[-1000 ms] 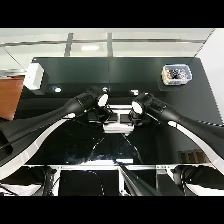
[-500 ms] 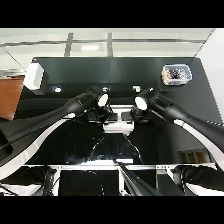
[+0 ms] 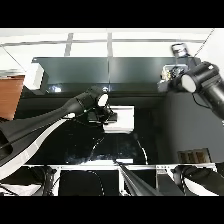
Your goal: Fold the box and place the chain.
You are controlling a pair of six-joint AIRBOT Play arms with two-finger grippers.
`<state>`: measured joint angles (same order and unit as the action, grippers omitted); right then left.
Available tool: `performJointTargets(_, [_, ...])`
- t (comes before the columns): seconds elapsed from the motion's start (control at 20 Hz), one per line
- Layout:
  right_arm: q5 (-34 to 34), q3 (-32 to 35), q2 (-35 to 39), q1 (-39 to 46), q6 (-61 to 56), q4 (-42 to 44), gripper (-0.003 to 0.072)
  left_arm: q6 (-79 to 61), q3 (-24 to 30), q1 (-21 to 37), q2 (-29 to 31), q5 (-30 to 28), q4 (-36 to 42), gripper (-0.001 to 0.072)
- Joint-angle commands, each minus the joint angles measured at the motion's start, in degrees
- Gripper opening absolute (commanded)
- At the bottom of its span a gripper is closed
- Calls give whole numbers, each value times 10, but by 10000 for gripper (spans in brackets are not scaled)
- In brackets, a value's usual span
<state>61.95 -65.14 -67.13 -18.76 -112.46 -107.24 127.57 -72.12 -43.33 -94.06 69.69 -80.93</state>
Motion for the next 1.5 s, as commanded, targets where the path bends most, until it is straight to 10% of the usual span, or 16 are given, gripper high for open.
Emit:
performJointTargets(0.0, [-184, -9, -71, 137, 0, 17, 720, 0, 0, 1, 0, -2, 0, 26])
performJointTargets(0.35, [16, -435, -450, 233, 2, 146, 720, 0, 0, 0, 0, -2, 1, 26])
performJointTargets(0.55, [47, -529, -540, 245, 2, 169, 634, 0, 0, 0, 0, -2, 4, 26])
performJointTargets(0.75, [44, -529, -551, 249, 2, 168, 397, 0, 0, 1, 0, -2, 5, 26])
performJointTargets(0.9, [65, -529, -536, 258, 11, 176, 10, 0, 0, 0, 0, -2, 5, 26])
performJointTargets(1.45, [156, -490, -232, 252, 235, 248, 9, 0, 0, 1, 0, -3, 6, 26])
